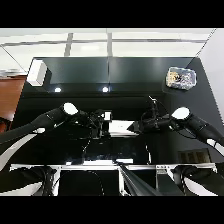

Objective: Fold the box and place the chain.

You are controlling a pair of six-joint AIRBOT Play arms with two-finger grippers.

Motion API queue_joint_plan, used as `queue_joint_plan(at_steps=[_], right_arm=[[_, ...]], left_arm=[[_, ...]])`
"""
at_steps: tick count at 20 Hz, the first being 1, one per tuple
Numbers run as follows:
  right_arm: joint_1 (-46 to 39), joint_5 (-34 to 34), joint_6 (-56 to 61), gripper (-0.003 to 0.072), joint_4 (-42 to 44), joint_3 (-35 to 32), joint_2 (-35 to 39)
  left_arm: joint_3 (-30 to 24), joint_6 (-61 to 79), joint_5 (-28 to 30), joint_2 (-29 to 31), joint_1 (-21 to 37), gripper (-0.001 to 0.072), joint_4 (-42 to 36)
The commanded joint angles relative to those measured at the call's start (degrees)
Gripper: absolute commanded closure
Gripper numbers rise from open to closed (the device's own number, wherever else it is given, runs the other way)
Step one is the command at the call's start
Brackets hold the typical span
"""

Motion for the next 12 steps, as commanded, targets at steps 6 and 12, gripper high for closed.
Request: queue_joint_plan(at_steps=[6, 12], right_arm=[[-12.1, 21.0, 0.9, 0.0673, -15.5, 8.9, 10.4], [-25.5, 27.0, 13.8, 0.0673, -46.0, 9.0, 20.6]], left_arm=[[0.1, -0.2, -0.3, 0.1, 0.0, 0.0205, 0.0], [0.1, -2.7, -0.7, 7.0, 0.2, -0.0011, 0.2]])
